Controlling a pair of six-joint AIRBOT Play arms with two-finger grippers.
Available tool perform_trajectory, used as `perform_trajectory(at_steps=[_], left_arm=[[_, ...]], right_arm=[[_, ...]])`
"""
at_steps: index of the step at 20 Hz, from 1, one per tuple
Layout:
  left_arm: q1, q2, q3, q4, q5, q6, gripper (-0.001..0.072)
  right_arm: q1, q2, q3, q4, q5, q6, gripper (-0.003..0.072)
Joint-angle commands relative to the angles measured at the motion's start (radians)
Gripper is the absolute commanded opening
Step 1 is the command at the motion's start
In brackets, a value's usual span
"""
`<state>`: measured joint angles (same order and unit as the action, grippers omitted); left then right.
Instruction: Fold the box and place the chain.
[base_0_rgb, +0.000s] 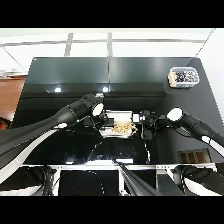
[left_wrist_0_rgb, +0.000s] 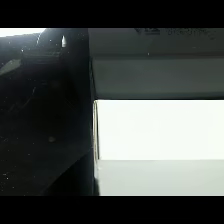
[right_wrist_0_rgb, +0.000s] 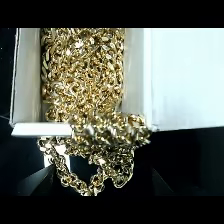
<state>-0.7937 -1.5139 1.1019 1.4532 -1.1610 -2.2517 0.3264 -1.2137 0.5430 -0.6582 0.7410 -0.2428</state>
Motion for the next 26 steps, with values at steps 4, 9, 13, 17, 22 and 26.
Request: perform_trajectory(at_steps=[4, 9, 13, 17, 22, 26], left_arm=[[0.001, 0.0, 0.0, 0.0, 0.0, 0.0, 0.0029], [0.001, 0.0, 0.0, 0.0, 0.0, 0.0, 0.0029], [0.001, 0.0, 0.0, 0.0, 0.0, 0.0, 0.0029], [0.001, 0.0, 0.0, 0.0, 0.0, 0.0, 0.0029], [0.001, 0.0, 0.0, 0.0, 0.0, 0.0, 0.0029], [0.001, 0.0, 0.0, 0.0, 0.0, 0.0, 0.0029]], right_arm=[[0.001, -0.011, 0.0, 0.042, -0.021, 0.032, 0.0708], [0.001, -0.032, 0.0, 0.062, 0.014, 0.047, 0.0708], [0.0, -0.04, 0.0, 0.063, -0.007, 0.047, 0.0607], [0.0, -0.036, 0.0, 0.057, 0.011, 0.049, 0.0016], [-0.024, 0.018, 0.001, -0.006, 0.002, 0.175, 0.0015], [-0.076, 0.154, 0.006, -0.016, 0.018, 0.414, 0.0015]])
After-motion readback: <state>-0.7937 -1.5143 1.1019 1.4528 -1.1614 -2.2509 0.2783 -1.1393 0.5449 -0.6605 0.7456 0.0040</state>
